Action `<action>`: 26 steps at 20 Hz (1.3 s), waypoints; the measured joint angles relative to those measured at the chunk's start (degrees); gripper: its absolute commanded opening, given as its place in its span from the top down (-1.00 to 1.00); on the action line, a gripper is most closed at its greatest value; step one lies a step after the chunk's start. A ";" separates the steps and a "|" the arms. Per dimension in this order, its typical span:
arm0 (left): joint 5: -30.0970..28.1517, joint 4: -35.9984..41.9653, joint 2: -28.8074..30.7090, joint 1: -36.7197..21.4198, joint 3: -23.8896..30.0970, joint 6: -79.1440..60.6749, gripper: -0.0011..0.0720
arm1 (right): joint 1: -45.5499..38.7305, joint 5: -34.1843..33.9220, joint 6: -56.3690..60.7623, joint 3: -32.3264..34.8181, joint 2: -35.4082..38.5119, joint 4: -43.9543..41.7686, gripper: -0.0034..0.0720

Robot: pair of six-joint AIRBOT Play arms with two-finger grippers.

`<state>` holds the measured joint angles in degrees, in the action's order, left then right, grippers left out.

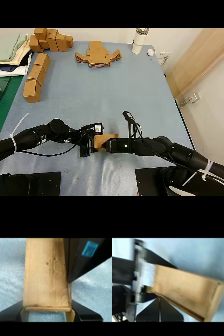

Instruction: Fold the box.

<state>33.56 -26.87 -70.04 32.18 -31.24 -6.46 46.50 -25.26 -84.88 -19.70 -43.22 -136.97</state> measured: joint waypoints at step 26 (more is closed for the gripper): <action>-2.29 -0.52 1.05 -0.92 -0.13 2.75 -0.47 | -25.79 -31.19 14.36 -39.08 -32.39 43.52 0.90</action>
<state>31.27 -27.40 -68.99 31.27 -31.38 -3.70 20.71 -56.45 -70.52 -58.78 -75.61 -93.45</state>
